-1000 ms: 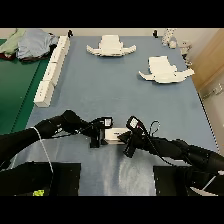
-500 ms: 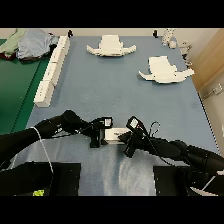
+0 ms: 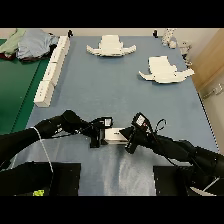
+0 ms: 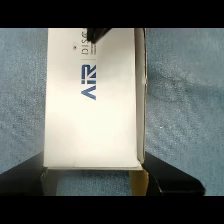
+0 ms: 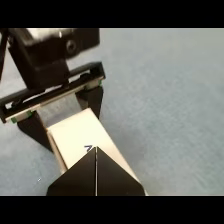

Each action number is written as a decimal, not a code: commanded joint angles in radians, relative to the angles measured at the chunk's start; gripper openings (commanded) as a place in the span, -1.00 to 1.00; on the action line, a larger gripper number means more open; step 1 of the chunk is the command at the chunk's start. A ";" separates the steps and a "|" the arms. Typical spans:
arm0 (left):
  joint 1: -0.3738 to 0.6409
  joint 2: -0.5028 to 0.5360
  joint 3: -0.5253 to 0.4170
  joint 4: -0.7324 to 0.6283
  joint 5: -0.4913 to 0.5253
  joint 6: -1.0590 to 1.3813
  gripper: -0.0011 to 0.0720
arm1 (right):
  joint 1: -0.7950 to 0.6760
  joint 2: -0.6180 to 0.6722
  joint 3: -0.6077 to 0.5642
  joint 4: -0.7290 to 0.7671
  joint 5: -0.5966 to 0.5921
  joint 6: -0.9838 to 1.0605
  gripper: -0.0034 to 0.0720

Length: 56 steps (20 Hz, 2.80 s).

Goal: Fold the box.

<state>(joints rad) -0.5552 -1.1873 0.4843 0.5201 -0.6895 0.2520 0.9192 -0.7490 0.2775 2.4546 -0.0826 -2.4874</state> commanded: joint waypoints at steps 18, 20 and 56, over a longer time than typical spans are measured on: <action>0.000 0.000 0.000 0.001 0.000 0.001 0.42 | -0.649 -0.521 0.724 -0.832 -1.047 1.131 -0.86; 0.000 0.000 0.000 0.001 0.001 0.001 0.42 | -0.658 -0.532 0.723 -0.835 -1.059 1.178 -0.87; 1.394 0.556 -0.106 0.550 -0.209 -0.801 0.42 | -0.657 -0.531 0.723 -0.835 -1.059 1.178 -0.87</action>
<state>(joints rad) 0.8005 -0.5880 0.3801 1.0966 -0.9779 -0.5911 0.2619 -1.2797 1.0004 1.6192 -1.1423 -1.3090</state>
